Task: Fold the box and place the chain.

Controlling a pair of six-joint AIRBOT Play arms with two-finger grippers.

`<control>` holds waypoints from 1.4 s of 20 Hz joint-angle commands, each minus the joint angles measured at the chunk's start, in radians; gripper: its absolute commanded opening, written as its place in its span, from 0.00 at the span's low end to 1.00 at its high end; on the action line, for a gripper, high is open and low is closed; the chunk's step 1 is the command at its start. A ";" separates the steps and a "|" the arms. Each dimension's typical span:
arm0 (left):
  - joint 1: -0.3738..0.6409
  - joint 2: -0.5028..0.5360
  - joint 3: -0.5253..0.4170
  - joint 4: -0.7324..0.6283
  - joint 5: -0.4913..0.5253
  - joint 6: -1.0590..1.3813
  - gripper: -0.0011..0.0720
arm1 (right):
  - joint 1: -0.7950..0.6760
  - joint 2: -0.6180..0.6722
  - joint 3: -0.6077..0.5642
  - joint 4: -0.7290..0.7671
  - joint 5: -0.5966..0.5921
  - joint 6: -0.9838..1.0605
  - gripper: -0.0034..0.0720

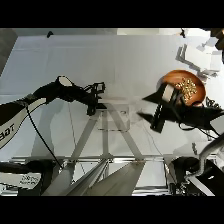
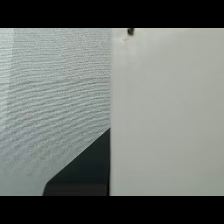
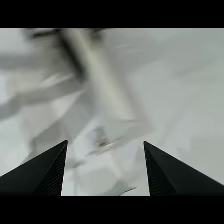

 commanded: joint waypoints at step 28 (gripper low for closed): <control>-0.001 0.000 -0.001 0.000 0.000 0.000 0.02 | 0.090 -0.468 -0.212 0.118 -0.371 -0.374 0.97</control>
